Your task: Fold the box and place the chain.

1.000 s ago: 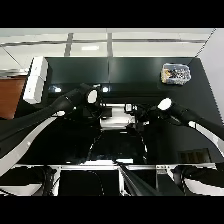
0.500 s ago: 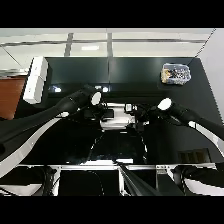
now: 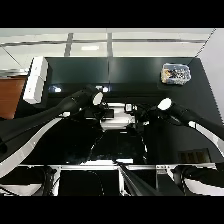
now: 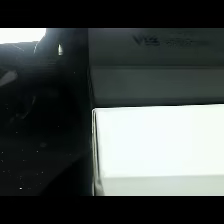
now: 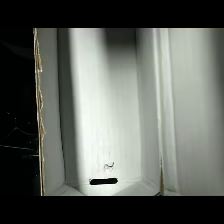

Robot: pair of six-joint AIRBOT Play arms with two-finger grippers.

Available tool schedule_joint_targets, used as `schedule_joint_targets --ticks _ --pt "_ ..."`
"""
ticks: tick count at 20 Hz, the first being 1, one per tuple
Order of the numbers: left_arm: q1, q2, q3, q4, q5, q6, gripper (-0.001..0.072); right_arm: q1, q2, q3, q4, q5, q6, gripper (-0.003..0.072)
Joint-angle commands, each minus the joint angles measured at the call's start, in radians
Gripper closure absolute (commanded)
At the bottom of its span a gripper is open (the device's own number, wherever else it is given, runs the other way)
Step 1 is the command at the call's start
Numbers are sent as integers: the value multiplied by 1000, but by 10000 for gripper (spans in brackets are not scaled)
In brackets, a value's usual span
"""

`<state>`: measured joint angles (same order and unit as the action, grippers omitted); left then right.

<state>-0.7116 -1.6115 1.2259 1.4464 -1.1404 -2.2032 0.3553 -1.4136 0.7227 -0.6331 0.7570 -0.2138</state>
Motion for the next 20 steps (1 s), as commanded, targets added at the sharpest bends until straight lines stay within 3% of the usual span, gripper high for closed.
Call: schedule_joint_targets --ticks 1,5,7,11,12,13,17,20 --pt "0 -1 13 0 -29 -2 358 0 0 0 0 0 1 482" --pt "0 -7 16 19 -50 -5 365 0 0 0 0 0 1 482" --pt "-2 -24 26 19 -47 -5 687 0 0 0 0 0 1 482" --pt "-10 -38 33 19 -61 -5 688 0 0 0 2 2 7 459" --pt "-9 -38 34 19 -68 -3 688 0 1 0 8 0 45 140" --pt "-8 -38 38 20 -74 5 687 0 5 0 6 1 61 -16" --pt "-8 -38 70 23 -92 35 687 0 74 0 -138 79 183 -15" --pt "-7 -38 81 22 -92 34 686 0 118 0 -209 67 200 -14"
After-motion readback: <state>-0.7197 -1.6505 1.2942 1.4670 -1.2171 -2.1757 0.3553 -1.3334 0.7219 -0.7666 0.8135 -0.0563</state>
